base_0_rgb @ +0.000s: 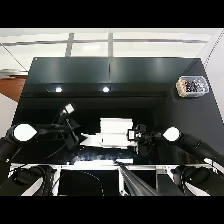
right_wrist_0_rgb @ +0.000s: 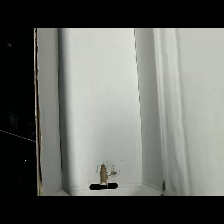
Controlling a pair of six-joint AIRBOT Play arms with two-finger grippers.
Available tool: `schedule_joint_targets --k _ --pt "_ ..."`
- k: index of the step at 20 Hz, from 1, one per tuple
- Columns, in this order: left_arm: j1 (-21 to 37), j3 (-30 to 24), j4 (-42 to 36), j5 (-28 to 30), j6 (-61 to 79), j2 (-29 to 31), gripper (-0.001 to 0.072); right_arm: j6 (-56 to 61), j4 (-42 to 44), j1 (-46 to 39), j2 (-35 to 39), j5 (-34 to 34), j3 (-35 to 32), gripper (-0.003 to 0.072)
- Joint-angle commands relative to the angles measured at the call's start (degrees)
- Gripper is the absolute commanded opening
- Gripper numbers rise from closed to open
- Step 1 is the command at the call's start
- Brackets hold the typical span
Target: Fold the box and place the chain.
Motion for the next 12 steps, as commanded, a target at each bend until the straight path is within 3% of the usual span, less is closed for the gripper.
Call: schedule_joint_targets --k 1,6,12 --pt "-4.72 -0.31 1.73 -4.17 13.31 0.26 0.0708 0.0 -0.02 0.04 -0.04 0.0 -0.04 0.0531" --pt "-14.62 -3.04 0.57 13.42 15.08 -0.22 0.0704 0.0 -0.02 0.04 -0.04 0.0 -0.04 0.0531" --pt "-16.28 -3.04 -6.71 15.47 15.21 -8.39 0.0698 -0.02 -0.02 0.04 -0.04 0.0 -0.04 0.0531"
